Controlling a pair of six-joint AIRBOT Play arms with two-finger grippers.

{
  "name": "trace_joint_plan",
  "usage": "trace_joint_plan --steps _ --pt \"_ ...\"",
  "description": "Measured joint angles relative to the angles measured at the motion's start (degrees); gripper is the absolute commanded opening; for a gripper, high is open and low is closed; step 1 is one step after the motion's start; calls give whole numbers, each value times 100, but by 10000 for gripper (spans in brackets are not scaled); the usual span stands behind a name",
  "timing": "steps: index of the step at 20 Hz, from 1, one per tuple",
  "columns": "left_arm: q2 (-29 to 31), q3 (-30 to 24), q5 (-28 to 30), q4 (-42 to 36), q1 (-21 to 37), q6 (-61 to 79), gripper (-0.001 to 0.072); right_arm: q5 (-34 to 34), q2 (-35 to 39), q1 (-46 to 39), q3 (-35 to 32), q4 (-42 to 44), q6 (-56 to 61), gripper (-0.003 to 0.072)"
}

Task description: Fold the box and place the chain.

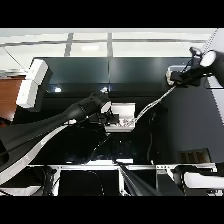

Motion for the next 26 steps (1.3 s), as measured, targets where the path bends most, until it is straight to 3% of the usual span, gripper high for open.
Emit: trace_joint_plan --steps 6,10,16,26 --pt "0 0 -2 0 0 0 27 382 2573 48 -634 605 -568 17" --pt "0 0 0 0 0 2 27 448 3545 52 -732 1676 -916 22" --pt "0 0 -2 0 0 2 27 26 3906 363 -763 3650 -1773 22" --pt "0 0 -2 0 0 2 27 -605 3866 1287 -765 4828 -2055 23"
